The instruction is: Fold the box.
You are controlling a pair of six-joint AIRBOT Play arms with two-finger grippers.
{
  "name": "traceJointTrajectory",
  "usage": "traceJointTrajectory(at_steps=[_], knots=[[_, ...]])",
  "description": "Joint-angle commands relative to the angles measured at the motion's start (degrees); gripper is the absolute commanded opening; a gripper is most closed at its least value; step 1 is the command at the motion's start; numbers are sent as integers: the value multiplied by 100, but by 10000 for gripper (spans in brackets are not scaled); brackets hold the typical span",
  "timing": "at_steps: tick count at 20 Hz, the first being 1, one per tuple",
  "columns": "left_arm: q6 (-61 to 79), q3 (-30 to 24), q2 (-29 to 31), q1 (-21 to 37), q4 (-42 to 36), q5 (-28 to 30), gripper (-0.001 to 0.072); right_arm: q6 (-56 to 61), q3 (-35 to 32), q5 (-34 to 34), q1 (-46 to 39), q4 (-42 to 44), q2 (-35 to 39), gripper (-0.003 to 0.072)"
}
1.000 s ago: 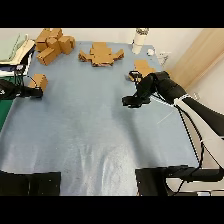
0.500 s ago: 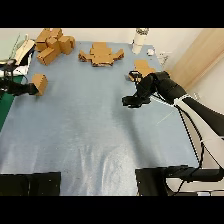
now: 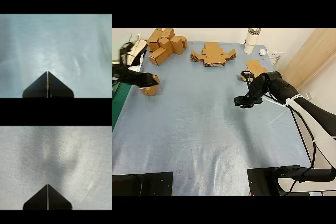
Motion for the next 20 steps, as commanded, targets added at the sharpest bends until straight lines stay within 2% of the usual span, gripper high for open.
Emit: traceJointTrajectory(at_steps=[1, 4, 8, 12, 20], knots=[[-4, 9, 81, -1088, -101, -278, 13, 0, 4, 0, 2, 0, -4, 5], [-4, 7, 79, -2028, -55, -177, 13, 0, 4, 2, 2, 0, -2, 5], [-4, -2, 55, -2789, 295, -33, 13, 0, 4, 2, 2, 0, -2, 5], [-4, -4, 9, -3051, 271, -33, 13, 0, 4, 0, 2, 0, -4, 5], [-4, -4, 9, -3095, 240, -35, 13, 0, 4, 0, 2, -2, -4, 5]])
